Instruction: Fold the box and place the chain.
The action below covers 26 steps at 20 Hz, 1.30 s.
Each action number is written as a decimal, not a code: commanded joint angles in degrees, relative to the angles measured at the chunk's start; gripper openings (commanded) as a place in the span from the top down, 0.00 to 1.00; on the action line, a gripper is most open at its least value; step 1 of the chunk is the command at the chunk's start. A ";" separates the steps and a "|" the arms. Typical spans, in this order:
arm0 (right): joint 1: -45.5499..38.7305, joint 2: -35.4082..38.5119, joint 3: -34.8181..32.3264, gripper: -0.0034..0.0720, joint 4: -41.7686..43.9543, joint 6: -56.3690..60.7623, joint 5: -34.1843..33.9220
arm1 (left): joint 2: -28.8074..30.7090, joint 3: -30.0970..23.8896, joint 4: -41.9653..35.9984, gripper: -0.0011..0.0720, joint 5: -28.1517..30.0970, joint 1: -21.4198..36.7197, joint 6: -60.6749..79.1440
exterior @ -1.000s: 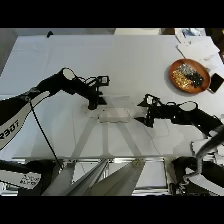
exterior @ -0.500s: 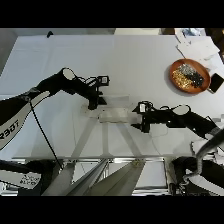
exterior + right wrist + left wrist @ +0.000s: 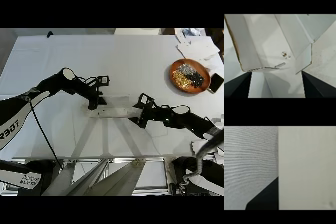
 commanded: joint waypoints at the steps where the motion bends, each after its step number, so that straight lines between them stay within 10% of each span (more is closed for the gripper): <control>1: 0.02 -0.04 -0.02 0.04 2.23 0.57 -1.05 | -0.04 -0.02 0.02 0.97 0.00 -0.04 0.02; 26: -0.44 -5.53 6.71 0.04 -6.49 6.84 0.42 | -0.04 -0.02 0.02 0.97 0.00 -0.04 0.02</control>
